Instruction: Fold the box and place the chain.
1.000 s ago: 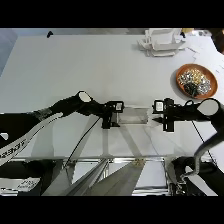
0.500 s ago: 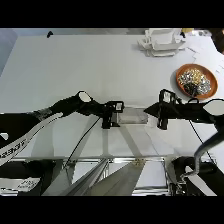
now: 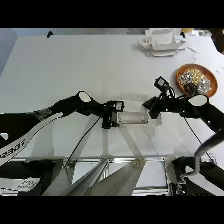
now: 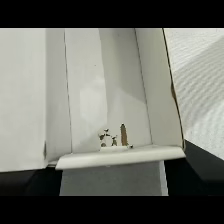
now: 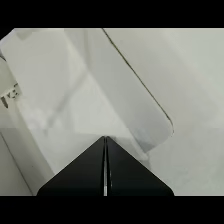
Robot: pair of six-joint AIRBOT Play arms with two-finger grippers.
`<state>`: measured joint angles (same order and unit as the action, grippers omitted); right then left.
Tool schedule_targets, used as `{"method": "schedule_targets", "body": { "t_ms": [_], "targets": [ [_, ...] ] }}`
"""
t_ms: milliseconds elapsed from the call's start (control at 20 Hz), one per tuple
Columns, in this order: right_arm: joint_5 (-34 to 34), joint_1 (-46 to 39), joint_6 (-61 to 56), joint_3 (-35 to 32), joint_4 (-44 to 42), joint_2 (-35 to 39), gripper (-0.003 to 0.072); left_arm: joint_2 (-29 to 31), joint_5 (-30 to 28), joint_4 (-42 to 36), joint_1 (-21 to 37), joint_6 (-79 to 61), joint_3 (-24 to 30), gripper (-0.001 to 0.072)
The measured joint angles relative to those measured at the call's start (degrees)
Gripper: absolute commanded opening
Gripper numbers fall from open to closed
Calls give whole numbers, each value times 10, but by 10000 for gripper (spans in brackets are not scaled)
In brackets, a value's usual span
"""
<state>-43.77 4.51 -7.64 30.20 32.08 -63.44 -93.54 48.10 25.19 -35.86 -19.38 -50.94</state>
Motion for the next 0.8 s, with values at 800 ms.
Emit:
{"method": "schedule_targets", "body": {
  "t_ms": [800],
  "targets": [
    [-113, 0, -16, 12, 55, 143, 24, 0, 2, 2, 0, -1, 0, 30]
  ]
}}
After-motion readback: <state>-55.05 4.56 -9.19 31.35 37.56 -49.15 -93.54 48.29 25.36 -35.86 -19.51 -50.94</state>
